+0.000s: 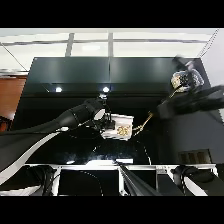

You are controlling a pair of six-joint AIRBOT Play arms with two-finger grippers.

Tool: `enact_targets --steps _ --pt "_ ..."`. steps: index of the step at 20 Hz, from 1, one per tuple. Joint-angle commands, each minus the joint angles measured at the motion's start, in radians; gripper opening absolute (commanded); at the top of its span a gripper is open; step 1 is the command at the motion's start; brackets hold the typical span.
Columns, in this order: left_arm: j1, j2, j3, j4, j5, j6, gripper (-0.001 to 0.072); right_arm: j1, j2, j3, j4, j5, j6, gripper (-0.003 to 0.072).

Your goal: Fold the box and place the chain.

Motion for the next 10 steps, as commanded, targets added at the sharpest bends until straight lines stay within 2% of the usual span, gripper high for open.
enact_targets --steps 1,4,7,10 --pt "0.0 0.0 0.0 0.0 0.0 0.0 0.0032 0.1 -0.003 -0.166 0.092 -0.147 -0.004 0.0011" --pt "0.0 0.0 0.0 0.0 0.0 0.0 0.0032 0.142 -0.012 -0.216 0.179 -0.235 -0.005 0.0012" --pt "0.0 0.0 0.0 0.0 0.001 0.0 0.0032 0.193 -0.044 -0.218 0.251 -0.324 -0.005 0.0012" --pt "0.0 0.0 0.0 0.0 0.0 0.0 0.0032 0.227 -0.102 -0.218 0.296 -0.364 -0.005 0.0013"
